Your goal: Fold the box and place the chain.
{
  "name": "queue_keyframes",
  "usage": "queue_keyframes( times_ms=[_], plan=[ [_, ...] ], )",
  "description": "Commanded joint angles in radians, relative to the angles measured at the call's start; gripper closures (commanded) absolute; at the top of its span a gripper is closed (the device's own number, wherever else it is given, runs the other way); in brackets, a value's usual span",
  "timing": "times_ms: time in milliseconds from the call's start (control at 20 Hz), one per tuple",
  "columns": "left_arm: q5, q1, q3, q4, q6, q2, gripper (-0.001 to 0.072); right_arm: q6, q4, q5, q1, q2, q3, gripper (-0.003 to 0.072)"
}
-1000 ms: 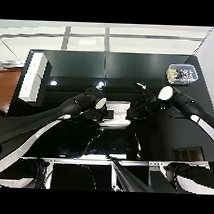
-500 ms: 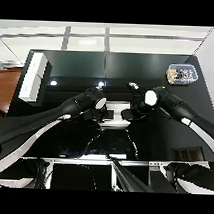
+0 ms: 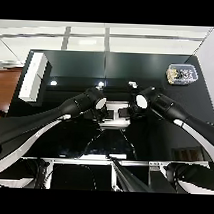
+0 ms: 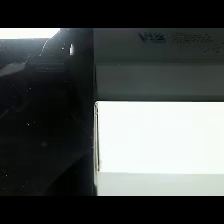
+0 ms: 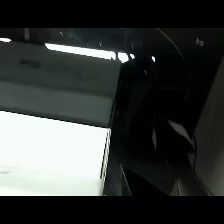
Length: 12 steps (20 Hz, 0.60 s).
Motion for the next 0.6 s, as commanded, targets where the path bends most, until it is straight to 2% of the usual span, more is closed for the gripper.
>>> queue_keyframes(
  times_ms=[0, 150, 200, 250, 300, 500, 550],
  plan=[
    [0.003, 0.001, 0.001, 0.001, -0.001, 0.0, 0.0679, 0.069, 0.001, 0.019, 0.029, -0.031, 0.005, 0.0445],
    [-0.001, 0.001, 0.001, 0.001, -0.001, 0.0, 0.0679, 0.071, 0.022, 0.016, 0.027, -0.036, 0.005, 0.0446],
    [0.0, 0.001, 0.001, 0.001, -0.001, 0.0, 0.0679, 0.074, 0.022, 0.017, 0.024, -0.036, 0.005, 0.0528],
    [0.0, 0.001, 0.001, 0.001, -0.001, 0.0, 0.0679, 0.074, 0.024, 0.018, 0.022, -0.036, 0.005, 0.0661],
    [0.0, 0.001, 0.001, 0.001, -0.001, 0.0, 0.0679, 0.088, 0.023, 0.018, 0.023, -0.036, 0.005, 0.0669],
    [0.0, 0.001, 0.001, 0.001, -0.001, 0.0, 0.0679, 0.093, 0.027, 0.037, 0.022, -0.036, 0.005, 0.0662],
    [0.0, 0.001, 0.001, 0.001, -0.001, 0.0, 0.0679, 0.093, 0.027, 0.038, 0.022, -0.036, 0.005, 0.0484]
  ],
)
